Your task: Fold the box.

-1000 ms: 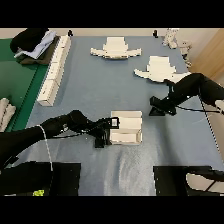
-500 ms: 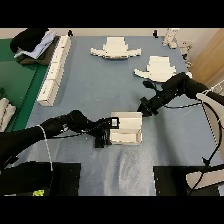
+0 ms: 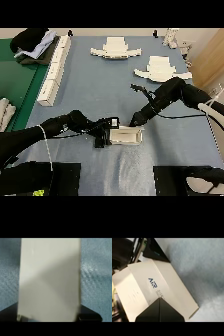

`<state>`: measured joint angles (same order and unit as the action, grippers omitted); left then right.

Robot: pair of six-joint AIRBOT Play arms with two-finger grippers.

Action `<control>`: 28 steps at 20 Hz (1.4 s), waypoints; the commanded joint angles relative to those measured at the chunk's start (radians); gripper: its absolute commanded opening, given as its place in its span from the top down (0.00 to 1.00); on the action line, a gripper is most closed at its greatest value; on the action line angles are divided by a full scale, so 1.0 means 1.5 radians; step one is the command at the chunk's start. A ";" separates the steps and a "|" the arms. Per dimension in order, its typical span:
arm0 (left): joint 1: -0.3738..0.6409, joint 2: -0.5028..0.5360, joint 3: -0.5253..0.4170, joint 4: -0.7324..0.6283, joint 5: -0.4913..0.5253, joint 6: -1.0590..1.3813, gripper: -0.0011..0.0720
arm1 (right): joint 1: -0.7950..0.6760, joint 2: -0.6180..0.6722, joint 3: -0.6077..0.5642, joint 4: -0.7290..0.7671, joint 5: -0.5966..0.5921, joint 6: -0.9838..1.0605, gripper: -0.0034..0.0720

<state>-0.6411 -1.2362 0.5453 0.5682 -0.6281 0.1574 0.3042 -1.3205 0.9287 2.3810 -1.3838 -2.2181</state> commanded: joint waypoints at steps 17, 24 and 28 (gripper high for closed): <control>0.000 0.000 0.001 0.000 0.000 0.000 0.40 | 0.247 0.367 -0.351 -0.066 0.562 -0.081 0.95; 0.000 0.000 0.001 0.000 0.000 0.000 0.40 | 0.247 0.367 -0.327 -0.064 0.522 -0.125 0.63; 0.000 0.000 0.001 0.000 0.000 0.000 0.40 | 0.247 0.365 -0.303 -0.066 0.499 -0.278 0.28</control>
<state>-0.6411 -1.2362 0.5453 0.5678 -0.6281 0.1574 0.6743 -0.7704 0.4538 2.2837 -0.6048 -2.4744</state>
